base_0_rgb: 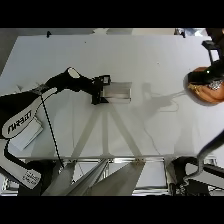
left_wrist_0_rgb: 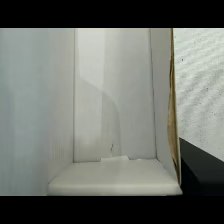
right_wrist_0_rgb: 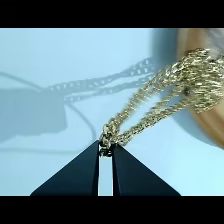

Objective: Fold the box and place the chain.

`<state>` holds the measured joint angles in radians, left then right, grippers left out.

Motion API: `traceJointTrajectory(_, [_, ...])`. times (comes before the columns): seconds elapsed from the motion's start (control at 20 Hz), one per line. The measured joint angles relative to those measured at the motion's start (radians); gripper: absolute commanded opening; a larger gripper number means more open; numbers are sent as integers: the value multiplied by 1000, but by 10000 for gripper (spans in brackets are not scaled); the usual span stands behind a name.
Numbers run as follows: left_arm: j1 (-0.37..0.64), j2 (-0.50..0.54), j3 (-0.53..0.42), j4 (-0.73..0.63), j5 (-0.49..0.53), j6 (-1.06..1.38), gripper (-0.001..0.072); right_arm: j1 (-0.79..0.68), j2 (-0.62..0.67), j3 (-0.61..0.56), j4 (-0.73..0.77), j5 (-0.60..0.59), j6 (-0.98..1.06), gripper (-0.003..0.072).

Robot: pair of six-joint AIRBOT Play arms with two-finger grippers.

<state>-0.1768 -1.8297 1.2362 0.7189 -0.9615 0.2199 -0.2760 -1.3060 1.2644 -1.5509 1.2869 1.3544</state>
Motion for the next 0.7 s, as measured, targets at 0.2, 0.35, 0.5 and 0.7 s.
traceJointTrajectory(0.2, [0,0,0,0,0,0,516,203,24,0,0,36,27,7])
traceJointTrajectory(0.35, [0,0,0,0,0,0,516,332,29,0,0,44,42,7])
traceJointTrajectory(0.5, [0,0,0,0,0,0,516,442,31,0,1,41,52,7])
traceJointTrajectory(0.7, [0,0,0,0,0,0,516,562,31,0,5,-5,51,8])
